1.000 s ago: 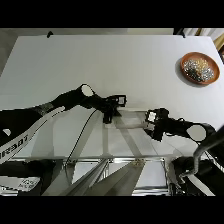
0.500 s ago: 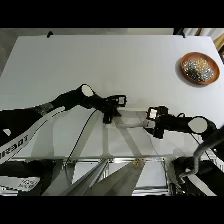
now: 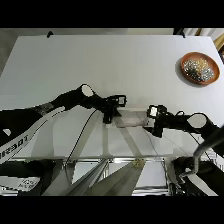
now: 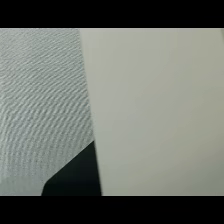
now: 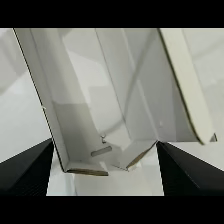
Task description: Fold the box and place the chain.
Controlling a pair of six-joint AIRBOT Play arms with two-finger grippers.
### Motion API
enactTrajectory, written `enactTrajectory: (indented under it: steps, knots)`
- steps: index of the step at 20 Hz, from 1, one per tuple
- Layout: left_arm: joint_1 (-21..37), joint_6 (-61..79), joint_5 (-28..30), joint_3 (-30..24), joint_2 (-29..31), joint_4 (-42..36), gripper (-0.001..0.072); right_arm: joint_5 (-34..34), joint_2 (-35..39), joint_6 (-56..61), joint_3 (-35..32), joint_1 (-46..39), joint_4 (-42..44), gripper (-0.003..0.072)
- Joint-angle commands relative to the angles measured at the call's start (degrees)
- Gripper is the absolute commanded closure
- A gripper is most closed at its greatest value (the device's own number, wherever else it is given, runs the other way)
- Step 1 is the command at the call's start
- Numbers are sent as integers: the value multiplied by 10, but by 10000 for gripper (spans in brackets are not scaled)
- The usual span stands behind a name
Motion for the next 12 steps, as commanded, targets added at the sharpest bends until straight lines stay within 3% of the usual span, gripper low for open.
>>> enactTrajectory:
  steps: [1, 12]
  knots:
    - [0, 0, 0, 0, 0, 0, 698, 10, -27, -54, 0, -3, 40, -7]
    - [0, 0, 0, 0, 0, 0, 698, 24, -123, -174, 0, -3, 112, 43]
